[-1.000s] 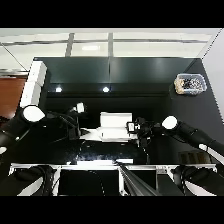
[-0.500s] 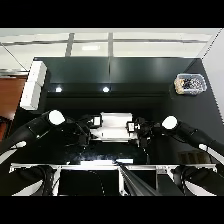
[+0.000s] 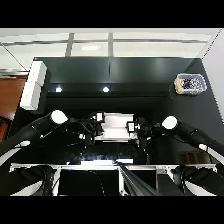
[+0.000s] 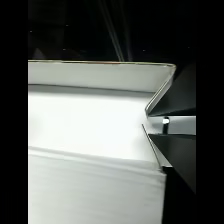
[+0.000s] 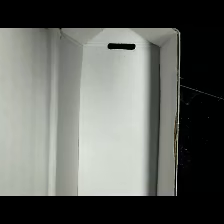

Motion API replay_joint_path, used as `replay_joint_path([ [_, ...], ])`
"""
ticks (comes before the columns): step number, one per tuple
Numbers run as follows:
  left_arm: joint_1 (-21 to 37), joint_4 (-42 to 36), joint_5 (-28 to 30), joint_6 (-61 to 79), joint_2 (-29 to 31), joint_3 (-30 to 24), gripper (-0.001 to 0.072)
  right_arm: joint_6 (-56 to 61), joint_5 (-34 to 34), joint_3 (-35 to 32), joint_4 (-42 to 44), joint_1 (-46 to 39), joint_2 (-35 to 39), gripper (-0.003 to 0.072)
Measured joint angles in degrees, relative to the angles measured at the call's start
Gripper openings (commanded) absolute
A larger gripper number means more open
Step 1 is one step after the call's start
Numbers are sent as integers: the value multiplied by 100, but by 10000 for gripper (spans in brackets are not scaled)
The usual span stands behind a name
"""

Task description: Fold the box and place the chain.

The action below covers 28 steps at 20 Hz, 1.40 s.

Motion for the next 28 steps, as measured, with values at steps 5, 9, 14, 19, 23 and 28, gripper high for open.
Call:
replay_joint_path([
  [5,-2,-485,-39,208,-227,0,48,-2,0,0,-2,0,0,109],
  [9,-2,-570,-94,256,-275,0,265,2,0,0,0,0,0,108],
  [14,-2,-586,-149,271,-289,0,35,-2,0,0,0,0,0,108],
  [19,136,254,-306,-481,26,208,34,7,0,0,-2,0,0,108],
  [23,686,1899,-396,-2673,911,372,34,26,0,2,-2,0,0,109],
  [28,1832,3351,-595,-6439,1519,140,36,35,0,0,-2,0,0,108],
])
